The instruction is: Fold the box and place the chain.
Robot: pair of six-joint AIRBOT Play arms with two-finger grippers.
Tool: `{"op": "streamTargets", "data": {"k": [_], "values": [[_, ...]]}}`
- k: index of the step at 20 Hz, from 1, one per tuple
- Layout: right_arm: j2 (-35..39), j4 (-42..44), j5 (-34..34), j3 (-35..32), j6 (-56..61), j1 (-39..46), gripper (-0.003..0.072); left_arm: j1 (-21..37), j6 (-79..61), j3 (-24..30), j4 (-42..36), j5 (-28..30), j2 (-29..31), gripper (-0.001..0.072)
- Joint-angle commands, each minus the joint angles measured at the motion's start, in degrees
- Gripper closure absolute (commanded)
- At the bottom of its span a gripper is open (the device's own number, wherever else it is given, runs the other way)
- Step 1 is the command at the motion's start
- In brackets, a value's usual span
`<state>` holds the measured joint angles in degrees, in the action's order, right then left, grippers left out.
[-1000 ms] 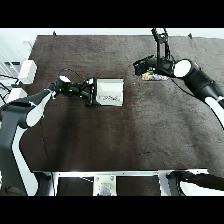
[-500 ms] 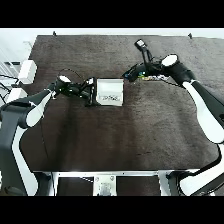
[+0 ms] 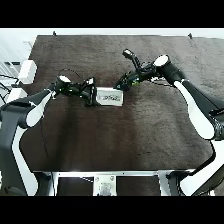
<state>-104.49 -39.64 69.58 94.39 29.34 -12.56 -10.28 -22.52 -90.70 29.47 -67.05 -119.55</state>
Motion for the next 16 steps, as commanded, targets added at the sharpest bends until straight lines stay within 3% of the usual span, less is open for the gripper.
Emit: {"op": "streamTargets", "data": {"k": [1, 7, 11, 16], "values": [[-0.20, -2.71, 2.47, 0.48, -1.22, -1.79, 0.0313, -0.02, 0.00, 0.00, 0.02, 0.04, 0.04, 0.0425], [-0.24, -4.79, 0.22, 0.48, -3.93, -2.71, 0.0310, -0.02, 0.00, 0.00, 0.02, 0.02, 0.04, 0.0425], [-1.16, -4.79, -0.61, 0.48, -5.05, -3.58, 0.0247, -0.02, 0.00, 0.00, 0.02, 0.00, 0.04, 0.0425], [-1.86, -5.25, -1.01, 0.46, -7.58, -4.98, 0.0238, -0.02, 0.00, 0.00, 0.02, 0.02, 0.04, 0.0425]]}}
